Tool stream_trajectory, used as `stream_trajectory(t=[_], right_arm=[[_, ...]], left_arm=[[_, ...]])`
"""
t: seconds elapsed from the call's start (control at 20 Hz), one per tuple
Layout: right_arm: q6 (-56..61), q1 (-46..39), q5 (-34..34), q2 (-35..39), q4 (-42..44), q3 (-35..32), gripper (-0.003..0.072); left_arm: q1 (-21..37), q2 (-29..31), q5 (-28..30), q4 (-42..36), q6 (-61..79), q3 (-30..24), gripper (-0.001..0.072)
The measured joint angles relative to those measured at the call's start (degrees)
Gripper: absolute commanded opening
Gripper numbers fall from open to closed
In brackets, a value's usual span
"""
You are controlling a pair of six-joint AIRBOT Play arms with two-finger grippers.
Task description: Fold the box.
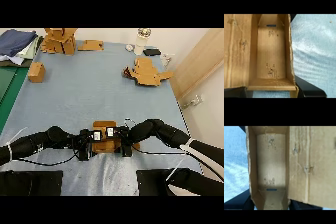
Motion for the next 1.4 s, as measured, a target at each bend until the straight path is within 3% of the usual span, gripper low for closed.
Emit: stream_trajectory(t=[0.4, 0.45, 0.5, 0.75, 1.2, 1.4], right_arm=[[0.00, 0.00, 0.00, 0.00, 0.00, 0.00, 0.0488], [0.00, 0.00, 0.00, 0.00, 0.02, 0.00, 0.0521], [0.00, 0.02, -0.04, 0.00, 0.22, 0.00, 0.0716], [4.87, -0.04, -2.21, 0.31, -0.07, 1.09, 0.0716], [27.06, -0.20, -15.19, 6.40, -17.51, 2.89, 0.0711], [40.39, -0.17, -19.43, 11.93, -20.52, 2.95, 0.0711]], left_arm=[[0.00, 0.00, 0.07, 0.00, 0.00, 0.00, 0.0471], [0.00, 0.00, 0.07, 0.00, 0.00, 0.02, 0.0471], [0.00, 0.00, 0.07, 0.02, 0.00, 0.00, 0.0471], [0.00, 0.00, 0.37, 0.02, 0.02, 0.02, 0.0471], [0.02, 0.00, 0.24, 0.02, 0.02, 0.02, 0.0471], [0.00, 0.00, 0.17, 0.02, 0.00, 0.02, 0.0471]])
